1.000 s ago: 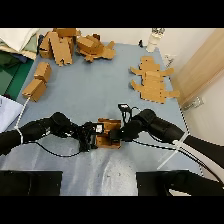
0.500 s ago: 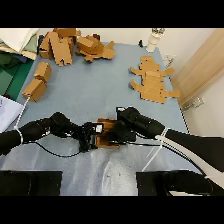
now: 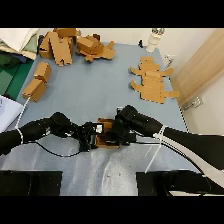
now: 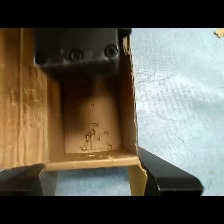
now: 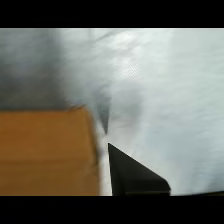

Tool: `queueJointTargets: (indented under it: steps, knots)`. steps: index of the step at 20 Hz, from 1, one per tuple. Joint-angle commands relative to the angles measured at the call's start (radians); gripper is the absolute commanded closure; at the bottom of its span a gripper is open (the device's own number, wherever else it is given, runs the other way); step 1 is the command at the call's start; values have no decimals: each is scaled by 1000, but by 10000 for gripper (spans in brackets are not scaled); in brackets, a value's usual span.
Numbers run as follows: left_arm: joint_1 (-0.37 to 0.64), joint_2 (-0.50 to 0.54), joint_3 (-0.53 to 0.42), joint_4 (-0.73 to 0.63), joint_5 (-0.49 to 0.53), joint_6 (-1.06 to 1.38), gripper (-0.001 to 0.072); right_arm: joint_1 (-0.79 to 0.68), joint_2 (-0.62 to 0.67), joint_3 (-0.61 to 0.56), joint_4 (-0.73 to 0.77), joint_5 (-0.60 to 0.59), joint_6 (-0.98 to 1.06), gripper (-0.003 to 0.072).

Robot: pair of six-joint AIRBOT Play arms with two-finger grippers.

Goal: Fold the box.

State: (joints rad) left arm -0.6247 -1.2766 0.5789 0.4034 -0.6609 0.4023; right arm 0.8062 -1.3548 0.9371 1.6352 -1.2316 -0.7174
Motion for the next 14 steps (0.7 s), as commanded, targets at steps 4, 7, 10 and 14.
queueJointTargets:
  steps: [4, 7, 10, 14]
  knots:
    - [1, 0, 0, 2, -2, -2, 388, -2, 109, 75, -36, -64, 22, 310]
    - [1, 0, 0, 2, -2, -3, 388, -2, 202, 82, -106, -135, 86, 310]
    - [1, 0, 0, 2, -2, -3, 388, -2, 301, 82, -140, -206, 100, 450]
    - [1, 0, 0, 1, -3, -3, 388, -33, 394, 47, -245, -281, 79, 685]
